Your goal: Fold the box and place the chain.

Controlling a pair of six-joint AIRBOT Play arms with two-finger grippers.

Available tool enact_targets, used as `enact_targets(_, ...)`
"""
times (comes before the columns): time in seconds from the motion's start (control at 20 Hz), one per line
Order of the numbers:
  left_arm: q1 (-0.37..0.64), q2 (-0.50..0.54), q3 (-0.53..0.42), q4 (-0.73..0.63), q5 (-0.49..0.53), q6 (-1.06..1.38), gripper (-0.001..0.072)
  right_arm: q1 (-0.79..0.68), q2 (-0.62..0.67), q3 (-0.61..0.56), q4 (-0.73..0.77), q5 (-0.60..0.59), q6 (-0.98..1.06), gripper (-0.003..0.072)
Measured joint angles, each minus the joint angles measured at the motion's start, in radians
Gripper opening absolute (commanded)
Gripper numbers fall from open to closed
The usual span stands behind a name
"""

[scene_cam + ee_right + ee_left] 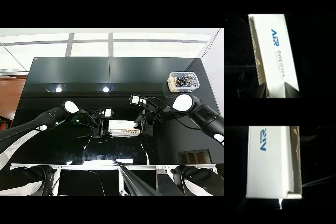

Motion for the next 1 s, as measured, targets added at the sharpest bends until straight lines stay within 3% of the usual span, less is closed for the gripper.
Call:
enact_targets(0.55, 0.0, 0.0, 0.0, 0.0, 0.0, 0.003, 0.0453, 0.0, -0.001, -0.039, 0.005, -0.003, -0.004, 0.0249)
enact_targets(0.6, 0.0, 0.0, 0.0, 0.0, 0.0, 0.003, 0.0452, 0.0, -0.001, -0.039, 0.004, -0.003, -0.004, 0.0255)
enact_targets(0.65, 0.0, 0.0, 0.0, 0.0, 0.0, 0.003, 0.0452, 0.0, -0.001, -0.04, 0.004, -0.003, -0.003, 0.0319)
enact_targets(1.0, 0.0, 0.0, 0.0, 0.0, 0.001, 0.003, 0.0452, 0.0, -0.002, -0.041, -0.004, 0.0, 0.0, 0.0317)
